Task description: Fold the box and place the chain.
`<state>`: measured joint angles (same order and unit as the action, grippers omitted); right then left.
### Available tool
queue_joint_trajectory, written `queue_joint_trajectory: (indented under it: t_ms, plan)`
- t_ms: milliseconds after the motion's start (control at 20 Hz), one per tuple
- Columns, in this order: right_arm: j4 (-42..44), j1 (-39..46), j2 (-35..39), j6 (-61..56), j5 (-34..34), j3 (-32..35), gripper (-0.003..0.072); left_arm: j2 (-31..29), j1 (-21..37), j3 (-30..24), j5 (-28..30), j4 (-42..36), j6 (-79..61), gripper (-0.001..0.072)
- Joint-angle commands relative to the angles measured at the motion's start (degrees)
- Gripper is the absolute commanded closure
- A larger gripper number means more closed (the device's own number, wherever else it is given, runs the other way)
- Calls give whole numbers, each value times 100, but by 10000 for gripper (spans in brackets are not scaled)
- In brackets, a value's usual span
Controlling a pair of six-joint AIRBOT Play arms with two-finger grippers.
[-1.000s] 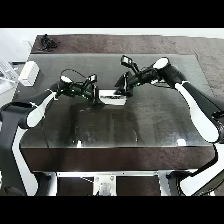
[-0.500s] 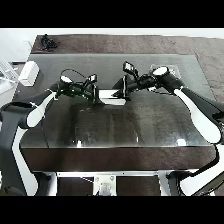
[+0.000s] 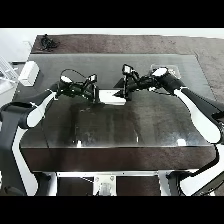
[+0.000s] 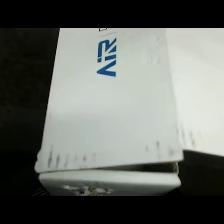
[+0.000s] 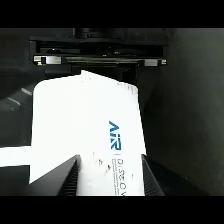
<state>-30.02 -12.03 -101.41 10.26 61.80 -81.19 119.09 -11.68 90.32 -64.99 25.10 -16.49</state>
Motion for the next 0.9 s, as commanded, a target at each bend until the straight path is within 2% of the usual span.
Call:
queue_joint_trajectory:
  t_ms: [0,250,500,850]
  plan:
    - [-28,4,7,13,407,0,236,4,-2,-2,2,0,-2,339]
    - [-107,22,4,-35,461,0,235,4,-2,-2,2,0,-2,338]
    - [-267,22,0,-37,15,0,235,4,-2,-2,2,0,-2,339]
    - [-798,13,0,-271,205,-105,260,4,-2,-2,2,0,-2,338]
